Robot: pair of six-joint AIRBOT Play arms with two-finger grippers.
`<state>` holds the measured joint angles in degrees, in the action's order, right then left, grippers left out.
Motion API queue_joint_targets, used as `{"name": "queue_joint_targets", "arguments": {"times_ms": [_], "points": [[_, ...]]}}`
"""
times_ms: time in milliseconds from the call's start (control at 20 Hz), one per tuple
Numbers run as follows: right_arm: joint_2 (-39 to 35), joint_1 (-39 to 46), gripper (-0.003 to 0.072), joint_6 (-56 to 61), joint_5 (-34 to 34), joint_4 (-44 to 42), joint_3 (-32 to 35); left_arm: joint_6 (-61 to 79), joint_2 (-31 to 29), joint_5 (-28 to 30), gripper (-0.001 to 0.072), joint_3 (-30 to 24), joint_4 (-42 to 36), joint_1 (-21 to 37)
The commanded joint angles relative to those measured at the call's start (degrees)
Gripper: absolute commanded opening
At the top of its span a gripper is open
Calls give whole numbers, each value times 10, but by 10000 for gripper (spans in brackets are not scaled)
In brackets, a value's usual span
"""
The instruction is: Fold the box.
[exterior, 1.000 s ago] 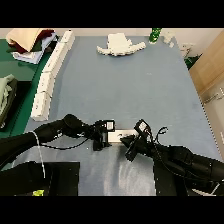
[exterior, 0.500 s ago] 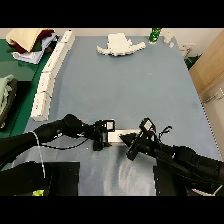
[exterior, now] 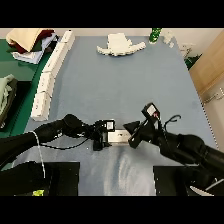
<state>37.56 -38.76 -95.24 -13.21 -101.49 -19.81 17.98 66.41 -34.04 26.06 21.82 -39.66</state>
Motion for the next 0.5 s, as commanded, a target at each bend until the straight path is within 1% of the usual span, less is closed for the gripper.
{"name": "queue_joint_targets", "arguments": {"times_ms": [0, 50, 200, 300, 450], "points": [[55, 111, 5, -1, -238, 70, -122, 0, 0, 0, 525, 0, 0, 0], [83, 144, 6, 4, -288, 78, -163, 0, 0, 0, 525, 0, 0, 0], [175, 210, 6, 28, -392, 87, -266, 0, 0, 0, 526, 0, 0, 0], [237, 233, 5, 61, -440, 89, -321, 0, 0, 0, 525, 0, 0, 0], [317, 245, 5, 105, -501, 92, -381, 0, 0, 0, 525, 0, 0, 0]]}}
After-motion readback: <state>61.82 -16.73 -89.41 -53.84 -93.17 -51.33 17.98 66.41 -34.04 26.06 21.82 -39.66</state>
